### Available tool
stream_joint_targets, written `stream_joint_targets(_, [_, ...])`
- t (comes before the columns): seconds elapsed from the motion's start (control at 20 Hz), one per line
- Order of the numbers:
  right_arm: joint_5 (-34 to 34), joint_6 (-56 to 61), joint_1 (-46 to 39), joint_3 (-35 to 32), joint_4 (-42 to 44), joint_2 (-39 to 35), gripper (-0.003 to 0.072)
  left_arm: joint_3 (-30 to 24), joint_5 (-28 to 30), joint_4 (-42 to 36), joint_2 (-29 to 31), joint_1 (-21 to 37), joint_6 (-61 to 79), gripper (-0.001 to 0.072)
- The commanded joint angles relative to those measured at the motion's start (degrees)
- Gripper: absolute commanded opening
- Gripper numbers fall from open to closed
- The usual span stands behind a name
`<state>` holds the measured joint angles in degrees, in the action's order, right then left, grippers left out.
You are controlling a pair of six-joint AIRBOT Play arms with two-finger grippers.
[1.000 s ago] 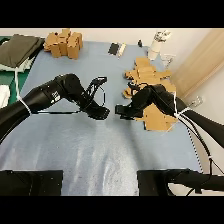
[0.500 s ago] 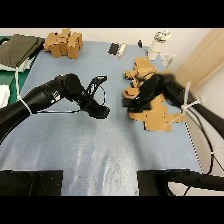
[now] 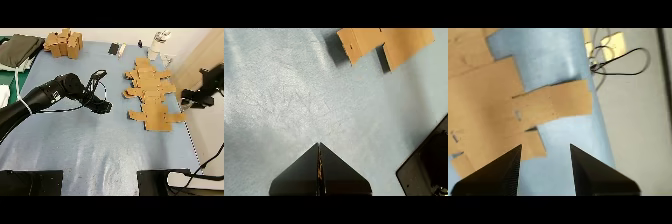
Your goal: Fold the box.
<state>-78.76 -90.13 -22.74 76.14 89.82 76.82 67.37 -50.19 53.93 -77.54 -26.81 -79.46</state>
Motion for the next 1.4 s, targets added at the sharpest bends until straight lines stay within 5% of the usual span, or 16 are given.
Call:
stream_joint_targets(0.0, [2.6, -12.5, -14.6, 0.3, 10.2, 5.9, 0.0482, 0.0, 0.1, -0.1, 0.0, 0.0, 0.0, 0.0016])
stream_joint_targets(0.6, [0.3, -32.3, -17.2, 0.3, 21.7, 19.7, 0.0469, 0.0, 0.1, -5.4, 0.0, 0.0, -0.1, 0.0017])
stream_joint_targets(0.95, [-1.9, -33.9, -15.2, 0.8, 23.2, 18.0, 0.0311, 0.0, 0.1, -5.6, 0.0, 0.0, -0.1, 0.0017])
stream_joint_targets(1.05, [-3.2, -34.5, -14.3, 0.8, 23.9, 18.0, 0.0144, 0.0, 0.3, -5.6, 0.0, 0.0, 0.0, 0.0017])
stream_joint_targets(1.1, [-4.0, -34.9, -13.7, 0.8, 25.0, 18.0, 0.0134, 0.0, 0.6, -5.6, 0.0, 0.0, 0.2, 0.0016])
stream_joint_targets(1.15, [-5.1, -34.9, -12.7, 0.8, 26.1, 18.0, 0.0015, 0.0, 1.0, -5.5, 0.0, 0.0, 0.1, 0.0016])
stream_joint_targets(1.35, [-6.1, -31.8, -7.2, -1.5, 35.3, 17.9, -0.0001, 0.0, 1.6, -5.9, 0.0, 0.0, 0.3, 0.0016])
